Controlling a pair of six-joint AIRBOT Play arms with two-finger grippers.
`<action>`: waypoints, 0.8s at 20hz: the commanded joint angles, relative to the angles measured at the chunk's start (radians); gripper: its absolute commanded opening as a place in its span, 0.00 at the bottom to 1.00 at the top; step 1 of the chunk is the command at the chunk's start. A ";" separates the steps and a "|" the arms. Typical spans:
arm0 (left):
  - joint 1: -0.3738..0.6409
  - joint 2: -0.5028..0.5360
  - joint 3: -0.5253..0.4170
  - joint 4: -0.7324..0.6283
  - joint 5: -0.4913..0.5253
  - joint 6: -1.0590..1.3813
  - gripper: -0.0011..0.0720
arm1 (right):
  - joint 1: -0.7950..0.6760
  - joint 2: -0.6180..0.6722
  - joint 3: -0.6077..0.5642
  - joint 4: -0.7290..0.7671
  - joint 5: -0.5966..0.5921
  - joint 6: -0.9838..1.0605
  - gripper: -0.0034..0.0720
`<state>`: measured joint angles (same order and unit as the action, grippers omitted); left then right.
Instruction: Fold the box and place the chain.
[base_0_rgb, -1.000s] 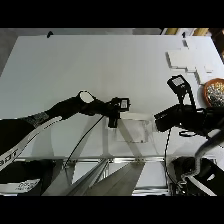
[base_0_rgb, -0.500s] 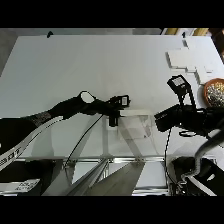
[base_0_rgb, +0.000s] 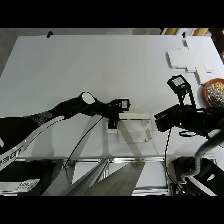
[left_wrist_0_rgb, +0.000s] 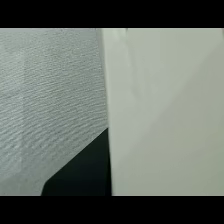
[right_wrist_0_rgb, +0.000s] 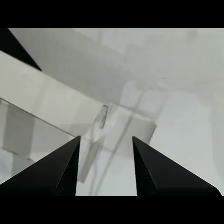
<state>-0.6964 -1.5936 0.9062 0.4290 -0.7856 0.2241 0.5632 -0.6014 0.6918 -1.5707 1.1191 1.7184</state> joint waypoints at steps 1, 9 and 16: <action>0.000 0.000 -0.001 0.009 -0.004 -0.001 0.03 | 0.001 0.001 0.001 0.000 0.000 0.000 0.53; -0.001 0.000 -0.001 0.008 -0.004 -0.001 0.03 | 0.001 -0.008 -0.020 0.201 -0.062 -0.150 0.46; -0.003 0.000 -0.001 0.006 -0.011 -0.015 0.03 | 0.001 -0.017 -0.037 0.268 -0.087 -0.213 0.41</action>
